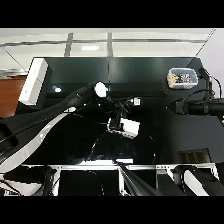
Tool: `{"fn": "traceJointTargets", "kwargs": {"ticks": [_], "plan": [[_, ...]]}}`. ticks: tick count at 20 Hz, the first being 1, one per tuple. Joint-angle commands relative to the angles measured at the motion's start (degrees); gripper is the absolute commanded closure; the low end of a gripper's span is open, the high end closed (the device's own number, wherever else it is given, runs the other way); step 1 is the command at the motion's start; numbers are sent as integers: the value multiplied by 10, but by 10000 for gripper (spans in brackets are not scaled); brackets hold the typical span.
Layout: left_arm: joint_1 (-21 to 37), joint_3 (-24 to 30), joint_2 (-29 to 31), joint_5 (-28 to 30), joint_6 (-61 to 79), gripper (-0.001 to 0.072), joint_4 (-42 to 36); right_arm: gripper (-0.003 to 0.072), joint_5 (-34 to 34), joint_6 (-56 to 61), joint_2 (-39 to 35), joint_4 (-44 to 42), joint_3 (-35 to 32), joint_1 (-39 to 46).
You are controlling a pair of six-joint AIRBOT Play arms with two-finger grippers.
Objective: Fold the box and place the chain.
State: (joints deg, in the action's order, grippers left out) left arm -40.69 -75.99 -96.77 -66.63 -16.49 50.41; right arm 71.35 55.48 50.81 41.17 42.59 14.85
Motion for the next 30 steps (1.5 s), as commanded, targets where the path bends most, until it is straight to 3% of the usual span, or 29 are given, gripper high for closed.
{"fn": "traceJointTargets", "kwargs": {"ticks": [1, 9, 10, 12, 13, 15, 20, 22, 25, 30], "plan": [[-13, -4, 0, -12, 0, -4, 49, 670, 0, 0, 0, 0, 0, 0], [-71, -4, -3, 64, -36, 18, 133, 670, 0, 0, 0, 0, 0, 0], [-75, -4, -3, 68, -60, 46, 141, 670, 0, 0, 0, 0, 0, 0], [-75, -9, 2, 57, -138, 296, 175, 670, 0, 0, 0, 0, 0, 0], [-70, -18, 10, 35, -192, 376, 203, 670, 1, 0, 0, 0, 0, 0], [-37, -32, 37, -13, -285, 377, 246, 670, 1, 0, 0, 0, 0, 0], [153, -9, 137, -181, -548, 377, 385, 670, 0, 0, 0, 0, 0, 0], [251, 38, 188, -185, -664, 377, 426, 670, 0, 0, 0, 0, 0, 0], [406, 119, 245, -195, -679, 377, 417, 670, -5, 0, 0, 0, 0, 0], [593, 166, 250, -217, -654, 376, 379, 670, -26, 0, 0, 0, 0, 0]]}}
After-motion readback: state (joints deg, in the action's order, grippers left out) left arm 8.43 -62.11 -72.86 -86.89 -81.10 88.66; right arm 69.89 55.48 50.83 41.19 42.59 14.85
